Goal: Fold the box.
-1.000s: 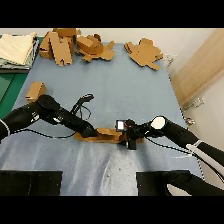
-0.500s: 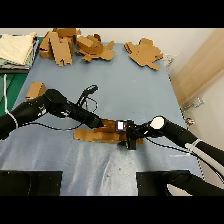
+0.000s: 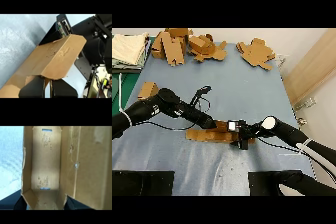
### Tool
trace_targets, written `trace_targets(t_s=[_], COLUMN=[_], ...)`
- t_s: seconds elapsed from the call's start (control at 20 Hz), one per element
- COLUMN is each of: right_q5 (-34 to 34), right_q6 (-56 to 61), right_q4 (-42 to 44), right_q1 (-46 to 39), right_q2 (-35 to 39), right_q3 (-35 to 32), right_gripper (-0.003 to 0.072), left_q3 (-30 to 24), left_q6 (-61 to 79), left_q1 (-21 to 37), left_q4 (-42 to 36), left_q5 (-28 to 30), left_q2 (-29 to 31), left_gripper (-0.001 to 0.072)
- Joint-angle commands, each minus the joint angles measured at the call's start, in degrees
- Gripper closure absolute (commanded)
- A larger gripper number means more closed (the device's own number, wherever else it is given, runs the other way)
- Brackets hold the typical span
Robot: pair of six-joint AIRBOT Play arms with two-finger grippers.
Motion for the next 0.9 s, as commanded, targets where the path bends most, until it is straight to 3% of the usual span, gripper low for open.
trace_targets(t_s=[0.0,0.05,0.1,0.15,0.25,0.5,0.85], right_q5=[0.3,0.4,0.4,0.3,0.3,0.5,0.5], right_q6=[0.0,0.0,0.0,0.0,0.0,-1.8,-5.2], right_q4=[0.0,0.1,0.3,0.4,0.5,0.5,0.5], right_q1=[0.0,0.0,0.0,0.0,0.0,0.0,0.0], right_q2=[-0.1,-0.1,-0.1,-0.1,-0.1,-0.1,-0.1], right_q3=[0.0,0.0,0.0,0.0,0.0,0.0,0.0], right_gripper=[0.0095,0.0095,0.0095,0.0095,0.0095,0.0095,0.0095], left_q3=[0.9,1.9,2.8,3.4,3.8,3.6,3.4], left_q6=[2.3,3.5,5.4,6.7,6.2,4.8,4.9], left_q1=[1.0,2.1,3.3,5.0,9.1,20.1,21.5], left_q4=[-0.3,-0.3,-0.3,-0.2,1.0,3.3,4.3], left_q5=[-8.0,-13.4,-18.7,-23.8,-28.5,-28.7,-28.5], left_q2=[0.0,0.0,0.1,0.4,1.6,2.6,2.6], left_gripper=[0.062,0.0621,0.0696,0.0695,0.0696,0.0696,0.0695])
